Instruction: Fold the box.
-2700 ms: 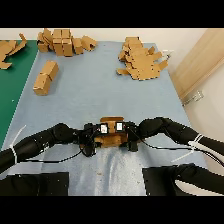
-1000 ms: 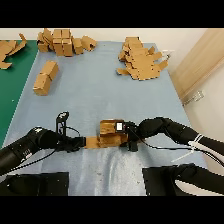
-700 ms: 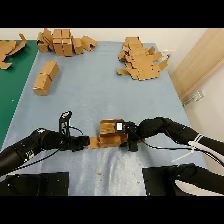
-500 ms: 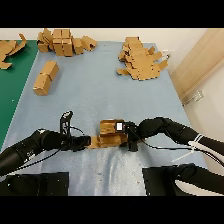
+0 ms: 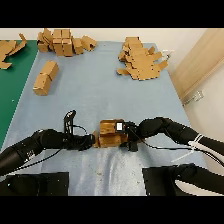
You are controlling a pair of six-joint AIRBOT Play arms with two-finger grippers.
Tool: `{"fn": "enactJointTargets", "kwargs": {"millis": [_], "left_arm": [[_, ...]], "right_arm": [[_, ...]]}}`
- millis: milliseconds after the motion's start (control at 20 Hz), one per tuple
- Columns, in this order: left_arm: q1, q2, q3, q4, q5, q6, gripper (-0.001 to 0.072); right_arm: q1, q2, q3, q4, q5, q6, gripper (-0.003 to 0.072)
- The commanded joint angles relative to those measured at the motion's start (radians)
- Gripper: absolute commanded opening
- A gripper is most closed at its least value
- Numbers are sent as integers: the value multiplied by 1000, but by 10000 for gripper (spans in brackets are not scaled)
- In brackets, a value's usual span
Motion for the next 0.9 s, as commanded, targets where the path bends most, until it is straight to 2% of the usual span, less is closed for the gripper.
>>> {"fn": "enactJointTargets", "kwargs": {"millis": [0,300,700,850], "left_arm": [[-2,0,11,-76,-6,58,9],[-84,0,55,-66,58,44,8],[-76,0,55,-43,36,47,13],[-35,0,54,-14,32,45,13]], "right_arm": [[0,-1,-1,0,0,0,510],[0,-1,-1,0,0,0,510],[0,-1,-1,0,0,0,510],[0,-1,-1,0,0,0,510]]}}
